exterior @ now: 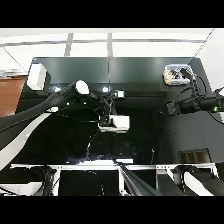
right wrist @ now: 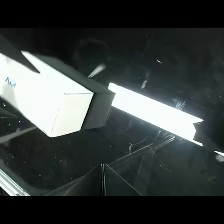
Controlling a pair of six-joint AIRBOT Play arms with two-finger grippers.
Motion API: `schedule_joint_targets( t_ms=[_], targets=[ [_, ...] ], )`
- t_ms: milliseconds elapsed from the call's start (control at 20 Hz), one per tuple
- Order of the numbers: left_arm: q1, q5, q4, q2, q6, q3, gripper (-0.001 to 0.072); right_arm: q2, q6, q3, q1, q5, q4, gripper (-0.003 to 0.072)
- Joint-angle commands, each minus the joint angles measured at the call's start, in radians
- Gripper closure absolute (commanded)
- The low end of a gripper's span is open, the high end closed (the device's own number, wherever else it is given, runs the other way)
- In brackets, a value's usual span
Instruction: Fold the box and place the chain.
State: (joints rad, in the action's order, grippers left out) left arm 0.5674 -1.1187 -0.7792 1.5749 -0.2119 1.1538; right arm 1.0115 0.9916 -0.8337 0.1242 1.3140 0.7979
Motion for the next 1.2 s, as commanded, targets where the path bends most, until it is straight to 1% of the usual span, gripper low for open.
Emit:
schedule_joint_targets(
  t_ms=[0, 150, 200, 250, 400, 450, 500, 550, 600, 650, 750, 850, 950, 1000, 1050, 1150],
  targets=[
    [0.018, -0.031, -0.068, 0.002, -0.012, 0.018, -0.0004, -0.001, 0.016, 0.000, 0.000, -0.001, 0.000, 0.0672],
    [0.060, -0.029, -0.196, 0.002, -0.071, 0.026, -0.0002, -0.001, 0.023, 0.000, 0.000, -0.001, 0.000, 0.0672],
    [0.080, -0.014, -0.241, 0.002, -0.126, 0.026, -0.0001, -0.001, 0.024, 0.000, 0.000, -0.001, 0.000, 0.0672],
    [0.099, 0.003, -0.268, 0.002, -0.182, 0.027, -0.0001, -0.001, 0.026, 0.000, 0.000, -0.001, 0.000, 0.0672],
    [0.159, 0.098, -0.386, 0.002, -0.385, 0.027, 0.0019, -0.001, 0.034, 0.000, 0.000, -0.001, 0.000, 0.0672],
    [0.173, 0.111, -0.423, 0.002, -0.447, 0.031, 0.0025, -0.001, 0.034, 0.000, 0.000, -0.001, 0.000, 0.0672],
    [0.179, 0.100, -0.463, 0.002, -0.513, 0.041, 0.0138, -0.001, 0.034, 0.000, 0.000, -0.001, 0.000, 0.0672],
    [0.175, 0.044, -0.502, 0.001, -0.546, 0.064, 0.0379, -0.001, 0.038, 0.000, 0.000, -0.001, 0.000, 0.0672],
    [0.161, -0.014, -0.539, -0.008, -0.578, 0.089, 0.0408, -0.001, 0.038, 0.000, 0.000, -0.001, 0.000, 0.0672],
    [0.135, -0.054, -0.569, -0.026, -0.624, 0.107, 0.0408, -0.001, 0.038, 0.000, 0.000, -0.001, 0.000, 0.0672],
    [0.044, -0.114, -0.625, -0.098, -0.747, 0.120, 0.0409, -0.001, 0.038, 0.000, 0.000, 0.000, 0.000, 0.0672],
    [-0.095, -0.193, -0.679, -0.182, -0.873, 0.120, 0.0409, -0.001, 0.037, 0.000, 0.000, 0.000, 0.000, 0.0672],
    [-0.280, -0.282, -0.717, -0.248, -0.994, 0.118, 0.0409, -0.001, 0.037, 0.000, 0.000, -0.002, 0.000, 0.0672],
    [-0.391, -0.322, -0.731, -0.272, -1.056, 0.112, 0.0409, -0.001, 0.037, 0.000, 0.000, -0.003, 0.000, 0.0672],
    [-0.507, -0.350, -0.735, -0.287, -1.097, 0.101, 0.0409, -0.001, 0.037, 0.000, 0.000, -0.004, 0.000, 0.0672],
    [-0.705, -0.369, -0.725, -0.290, -1.109, 0.066, 0.0409, -0.001, 0.037, 0.000, 0.000, -0.017, 0.000, 0.0671]
  ],
)
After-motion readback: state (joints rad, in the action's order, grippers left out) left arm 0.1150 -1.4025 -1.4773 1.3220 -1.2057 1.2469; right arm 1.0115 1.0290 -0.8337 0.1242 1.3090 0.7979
